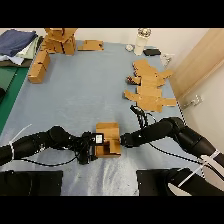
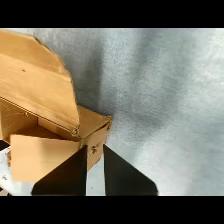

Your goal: Fold the box.

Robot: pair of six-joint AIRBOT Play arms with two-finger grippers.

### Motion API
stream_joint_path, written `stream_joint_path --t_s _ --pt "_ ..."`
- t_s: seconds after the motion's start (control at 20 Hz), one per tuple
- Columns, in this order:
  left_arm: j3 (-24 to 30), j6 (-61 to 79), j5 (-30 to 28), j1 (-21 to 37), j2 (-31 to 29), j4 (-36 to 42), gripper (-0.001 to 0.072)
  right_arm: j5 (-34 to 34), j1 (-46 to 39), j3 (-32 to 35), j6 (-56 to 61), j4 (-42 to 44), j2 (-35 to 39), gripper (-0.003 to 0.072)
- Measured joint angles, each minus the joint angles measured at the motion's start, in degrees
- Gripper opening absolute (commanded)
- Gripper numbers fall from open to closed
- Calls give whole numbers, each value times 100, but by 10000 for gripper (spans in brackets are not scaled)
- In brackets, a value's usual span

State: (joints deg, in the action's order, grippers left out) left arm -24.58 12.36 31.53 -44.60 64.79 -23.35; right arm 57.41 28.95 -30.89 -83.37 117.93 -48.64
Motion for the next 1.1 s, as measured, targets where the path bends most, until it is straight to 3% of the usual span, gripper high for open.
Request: stream_joint_path --t_s 0.05,0.1,0.6,0.9,1.1 --pt "0 -2 0 0 0 0 463 4 0 -13 0 -20 0 363" --pt "-2 -4 2 0 0 0 463 13 2 -20 7 -76 0 376" --pt "0 7 -2 0 0 2 463 306 9 -48 767 -1005 15 343" --pt "0 7 -2 0 0 0 463 719 9 -122 855 -892 334 343" --pt "0 7 -2 0 0 2 463 824 9 -160 767 -455 566 501"
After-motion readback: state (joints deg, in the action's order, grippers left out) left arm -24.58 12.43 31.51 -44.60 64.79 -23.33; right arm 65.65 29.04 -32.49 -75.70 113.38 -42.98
